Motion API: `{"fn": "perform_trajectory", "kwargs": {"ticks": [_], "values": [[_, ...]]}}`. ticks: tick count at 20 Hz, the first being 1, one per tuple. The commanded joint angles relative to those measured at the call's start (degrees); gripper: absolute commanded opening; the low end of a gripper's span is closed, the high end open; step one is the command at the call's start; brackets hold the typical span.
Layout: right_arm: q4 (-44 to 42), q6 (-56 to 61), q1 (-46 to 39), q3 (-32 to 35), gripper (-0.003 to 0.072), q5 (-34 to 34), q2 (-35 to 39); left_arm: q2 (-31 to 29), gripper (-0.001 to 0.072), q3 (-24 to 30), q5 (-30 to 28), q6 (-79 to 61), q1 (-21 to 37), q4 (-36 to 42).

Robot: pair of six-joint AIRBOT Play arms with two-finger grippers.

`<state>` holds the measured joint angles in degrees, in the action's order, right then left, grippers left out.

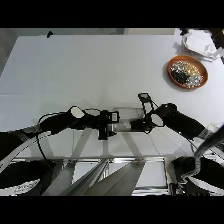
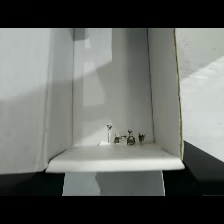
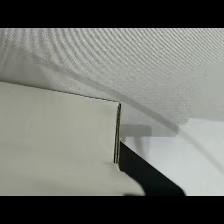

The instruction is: Fold the box and place the chain.

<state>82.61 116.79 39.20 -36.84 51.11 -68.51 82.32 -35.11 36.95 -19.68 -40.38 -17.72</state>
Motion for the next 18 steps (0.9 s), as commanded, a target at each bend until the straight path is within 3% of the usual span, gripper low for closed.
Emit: {"fn": "perform_trajectory", "kwargs": {"ticks": [1, 2, 3, 6, 9, 12, 14, 16, 18], "values": [[0.15, -0.24, 0.02, -0.07, 0.0380, 0.76, 0.52, -0.02, 0.0272, -0.02, 0.13, 0.20, -0.02, 0.13], [0.33, -1.49, 0.02, -0.07, 0.0537, 0.94, 1.40, -0.02, 0.0272, -0.02, 0.15, 0.22, -0.02, 0.15], [0.55, -2.40, 0.00, -0.07, 0.0559, 0.98, 2.58, -0.02, 0.0272, -0.02, 0.15, 0.20, -0.02, 0.13], [2.01, -8.13, -0.07, -0.07, 0.0573, 5.38, 8.20, -0.02, 0.0272, -0.02, 0.15, 0.20, -0.02, 0.13], [10.38, -9.31, -0.44, -1.07, 0.0572, 11.08, 15.93, -0.02, 0.0272, -0.02, 0.15, 0.20, -0.02, 0.13], [15.67, -14.84, -6.86, -7.69, 0.0563, 16.48, 22.88, -0.02, 0.0272, -0.02, 0.15, 0.20, -0.02, 0.13], [17.00, -19.71, -16.31, -13.97, 0.0555, 13.16, 25.03, -0.02, 0.0272, 0.00, 0.13, 0.20, -0.02, 0.13], [15.69, -25.86, -28.52, -18.34, 0.0536, 5.14, 24.28, -0.02, 0.0272, 0.00, 0.13, 0.20, -0.02, 0.13], [13.05, -30.71, -40.15, -19.93, 0.0472, -0.87, 20.85, -0.02, 0.0272, -0.02, 0.13, 0.20, -0.02, 0.13]]}}
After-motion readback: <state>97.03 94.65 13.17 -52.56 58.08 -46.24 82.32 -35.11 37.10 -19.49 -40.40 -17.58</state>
